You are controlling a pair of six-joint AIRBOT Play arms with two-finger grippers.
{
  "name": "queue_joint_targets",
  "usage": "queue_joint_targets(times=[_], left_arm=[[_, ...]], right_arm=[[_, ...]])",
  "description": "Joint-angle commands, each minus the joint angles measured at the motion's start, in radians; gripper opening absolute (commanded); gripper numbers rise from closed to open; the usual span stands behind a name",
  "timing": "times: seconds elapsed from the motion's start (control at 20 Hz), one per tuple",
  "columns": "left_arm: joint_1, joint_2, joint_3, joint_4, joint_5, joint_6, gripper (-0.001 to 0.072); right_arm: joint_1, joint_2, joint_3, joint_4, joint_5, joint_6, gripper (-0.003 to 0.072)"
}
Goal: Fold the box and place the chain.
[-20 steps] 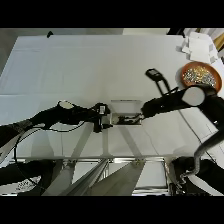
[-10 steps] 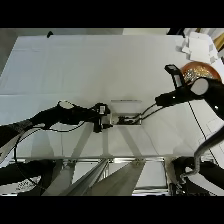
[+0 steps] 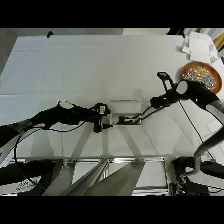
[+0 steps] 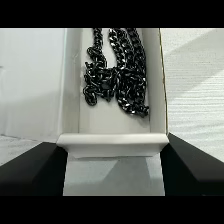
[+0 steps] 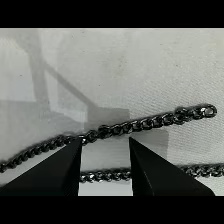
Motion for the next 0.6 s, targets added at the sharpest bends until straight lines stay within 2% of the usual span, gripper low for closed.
queue_joint_targets(times=[0.0, 0.05, 0.1, 0.15, 0.35, 0.55], left_arm=[[0.0, 0.0, 0.0, 0.0, 0.0, 0.0, 0.007], [0.0, 0.0, 0.0, 0.0, 0.0, 0.0, 0.007], [0.0, 0.0, 0.0, 0.0, 0.0, 0.0, 0.007], [0.0, 0.0, 0.0, 0.0, 0.0, 0.001, 0.0071], [-0.001, 0.0, 0.0, 0.0, 0.0, 0.0, 0.0071], [-0.001, 0.0, 0.0, 0.0, 0.0, 0.0, 0.007]], right_arm=[[0.028, -0.021, -0.001, 0.004, -0.055, -0.001, 0.0294], [0.033, -0.021, -0.001, 0.004, -0.055, -0.002, 0.0245], [0.037, -0.021, -0.001, 0.002, -0.05, -0.002, 0.0102], [0.037, -0.021, -0.001, -0.001, -0.035, -0.002, 0.0014], [0.037, 0.011, -0.001, -0.01, -0.002, -0.002, 0.0014], [0.037, 0.145, -0.001, -0.013, 0.045, -0.002, 0.0014]])
